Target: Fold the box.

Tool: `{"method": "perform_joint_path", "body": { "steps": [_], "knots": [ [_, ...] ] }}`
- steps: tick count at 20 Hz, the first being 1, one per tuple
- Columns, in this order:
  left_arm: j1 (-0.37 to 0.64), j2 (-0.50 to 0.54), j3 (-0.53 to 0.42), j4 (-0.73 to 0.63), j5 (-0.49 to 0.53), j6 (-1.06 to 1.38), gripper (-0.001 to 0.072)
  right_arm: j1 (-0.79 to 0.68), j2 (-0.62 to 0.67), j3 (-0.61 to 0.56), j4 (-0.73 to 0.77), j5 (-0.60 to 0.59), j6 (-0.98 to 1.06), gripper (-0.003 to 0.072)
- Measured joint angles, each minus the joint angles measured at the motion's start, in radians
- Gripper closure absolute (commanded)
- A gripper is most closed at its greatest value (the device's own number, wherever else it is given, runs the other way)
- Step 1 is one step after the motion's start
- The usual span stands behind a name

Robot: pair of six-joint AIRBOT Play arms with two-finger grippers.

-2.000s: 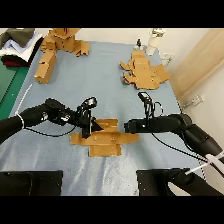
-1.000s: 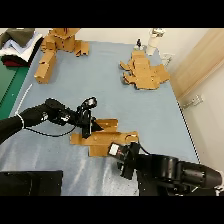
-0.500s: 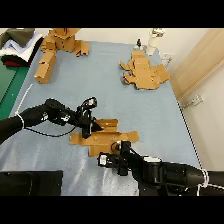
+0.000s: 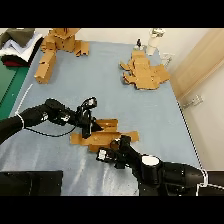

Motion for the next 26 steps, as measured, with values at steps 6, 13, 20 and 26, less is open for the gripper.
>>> {"method": "perform_joint_path", "body": {
  "steps": [6, 13, 20, 26],
  "knots": [
    [0.0, 0.0, 0.0, 0.0, 0.0, 0.0, 0.0696, 0.0, 0.005, 0.023, -0.047, -0.066, 0.061, -0.0033],
    [0.0, 0.0, 0.0, 0.0, 0.0, 0.0, 0.0697, -0.064, 0.039, 0.026, -0.092, -0.073, 0.011, -0.0033],
    [0.0, 0.0, 0.0, 0.0, 0.0, 0.0, 0.0697, -0.357, 0.039, 0.014, 0.254, 0.168, -0.412, -0.0032],
    [0.0, 0.0, 0.0, 0.0, 0.0, 0.0, 0.0696, -0.645, -0.002, 0.053, 1.031, 0.168, -1.327, -0.0032]
  ]
}}
